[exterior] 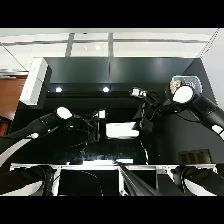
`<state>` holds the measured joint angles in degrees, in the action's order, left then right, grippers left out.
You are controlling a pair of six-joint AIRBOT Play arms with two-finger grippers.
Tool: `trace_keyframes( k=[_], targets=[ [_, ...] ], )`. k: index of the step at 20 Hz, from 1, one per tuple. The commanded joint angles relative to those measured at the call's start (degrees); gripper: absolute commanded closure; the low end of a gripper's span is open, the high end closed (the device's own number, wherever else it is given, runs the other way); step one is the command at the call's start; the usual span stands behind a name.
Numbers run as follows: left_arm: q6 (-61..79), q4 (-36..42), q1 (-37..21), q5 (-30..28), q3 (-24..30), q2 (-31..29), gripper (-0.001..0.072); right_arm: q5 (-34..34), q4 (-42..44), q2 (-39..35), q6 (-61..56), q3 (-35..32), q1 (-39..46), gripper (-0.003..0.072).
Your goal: Fold the box and place the chain.
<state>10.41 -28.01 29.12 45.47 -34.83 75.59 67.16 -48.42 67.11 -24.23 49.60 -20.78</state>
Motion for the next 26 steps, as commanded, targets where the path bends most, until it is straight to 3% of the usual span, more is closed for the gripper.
trace_keyframes(
  k=[1,10,14,15,16,21,26],
  targets=[
    [0.0,0.0,0.1,0.0,0.0,0.0,0.0311,-0.3,-1.4,0.0,4.7,-0.3,-2.6,0.0046],
    [0.0,-0.1,0.1,0.0,0.0,0.0,0.0311,-2.5,-1.8,0.1,6.7,-1.3,-3.4,0.0045],
    [0.0,0.0,0.1,0.1,0.0,0.0,0.0311,-7.0,-0.1,0.0,5.8,-1.4,-3.4,0.0048],
    [0.0,-0.1,0.1,0.1,0.0,0.0,0.0311,-7.3,0.0,0.0,5.7,-1.4,-3.4,0.011],
    [0.0,0.0,0.1,0.1,0.0,0.0,0.0311,-6.7,-0.1,0.0,4.5,-1.4,-3.4,0.0234],
    [0.0,-0.1,0.1,0.1,0.0,0.0,0.0311,-2.6,-0.1,0.1,1.6,-1.4,-3.4,0.0254],
    [0.0,0.0,0.1,0.0,0.0,0.0,0.0311,-3.8,0.2,0.1,0.2,-2.6,-3.4,0.0254]
  ],
)
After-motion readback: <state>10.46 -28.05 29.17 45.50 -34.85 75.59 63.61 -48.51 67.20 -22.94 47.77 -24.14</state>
